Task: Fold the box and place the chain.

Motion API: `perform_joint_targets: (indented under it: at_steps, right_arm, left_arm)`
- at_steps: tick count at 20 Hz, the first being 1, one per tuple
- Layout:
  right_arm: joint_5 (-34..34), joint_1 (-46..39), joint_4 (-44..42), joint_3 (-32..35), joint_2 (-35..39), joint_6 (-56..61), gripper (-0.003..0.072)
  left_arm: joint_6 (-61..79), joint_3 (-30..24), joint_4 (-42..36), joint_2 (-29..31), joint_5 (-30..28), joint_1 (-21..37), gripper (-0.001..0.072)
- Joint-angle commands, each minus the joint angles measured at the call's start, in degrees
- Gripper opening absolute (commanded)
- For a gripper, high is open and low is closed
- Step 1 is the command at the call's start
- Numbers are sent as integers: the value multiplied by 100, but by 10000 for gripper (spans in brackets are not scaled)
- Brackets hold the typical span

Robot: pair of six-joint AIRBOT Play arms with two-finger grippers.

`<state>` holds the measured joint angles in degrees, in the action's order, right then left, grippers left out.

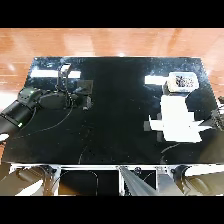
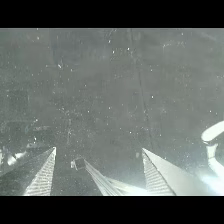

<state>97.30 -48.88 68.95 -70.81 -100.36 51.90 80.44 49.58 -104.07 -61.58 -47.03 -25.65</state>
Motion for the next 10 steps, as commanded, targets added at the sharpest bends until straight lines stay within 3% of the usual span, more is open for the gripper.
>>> perform_joint_targets:
  at_steps: [1,7,10]
  right_arm:
    - [-9,94,-214,-4,131,-186,40]
    - [-94,817,-1012,208,713,-367,40]
    - [-96,1462,-1209,651,1067,-291,40]
  left_arm:
    - [0,-2,4,-2,-20,4,616]
    - [13,-2,17,-2,-162,4,616]
    - [4,-2,664,-2,-426,48,617]
